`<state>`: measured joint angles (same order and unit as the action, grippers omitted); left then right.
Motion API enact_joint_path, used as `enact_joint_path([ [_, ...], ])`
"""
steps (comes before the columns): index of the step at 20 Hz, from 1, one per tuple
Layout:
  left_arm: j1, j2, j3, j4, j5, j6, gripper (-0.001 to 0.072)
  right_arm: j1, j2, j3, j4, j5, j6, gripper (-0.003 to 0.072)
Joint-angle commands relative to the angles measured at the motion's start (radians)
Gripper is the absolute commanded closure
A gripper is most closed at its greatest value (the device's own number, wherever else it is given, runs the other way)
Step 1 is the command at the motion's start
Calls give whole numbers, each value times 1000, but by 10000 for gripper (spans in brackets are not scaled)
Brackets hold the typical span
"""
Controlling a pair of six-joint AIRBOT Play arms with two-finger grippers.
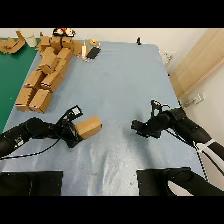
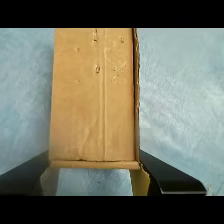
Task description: Fold the box.
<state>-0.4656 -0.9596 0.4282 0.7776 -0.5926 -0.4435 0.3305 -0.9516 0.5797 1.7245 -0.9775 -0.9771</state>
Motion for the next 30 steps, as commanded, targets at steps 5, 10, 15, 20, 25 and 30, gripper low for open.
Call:
enact_joint_path([
  [5,-8,-34,3,40,-21,-45,-11,0,-1,1,0,1,-11,684],
  [10,-9,-64,48,27,-13,-44,-11,0,-1,1,0,1,-11,684],
  [15,-33,-160,106,29,-73,-21,-11,0,-1,1,0,1,-11,684],
  [20,-107,-187,126,29,-29,5,102,0,-1,1,1,1,-18,684],
  [25,-103,-187,126,43,-26,-84,101,0,-1,1,0,1,-19,684],
  [30,-6,-153,128,59,-20,-190,101,0,-1,1,0,1,-29,684],
])
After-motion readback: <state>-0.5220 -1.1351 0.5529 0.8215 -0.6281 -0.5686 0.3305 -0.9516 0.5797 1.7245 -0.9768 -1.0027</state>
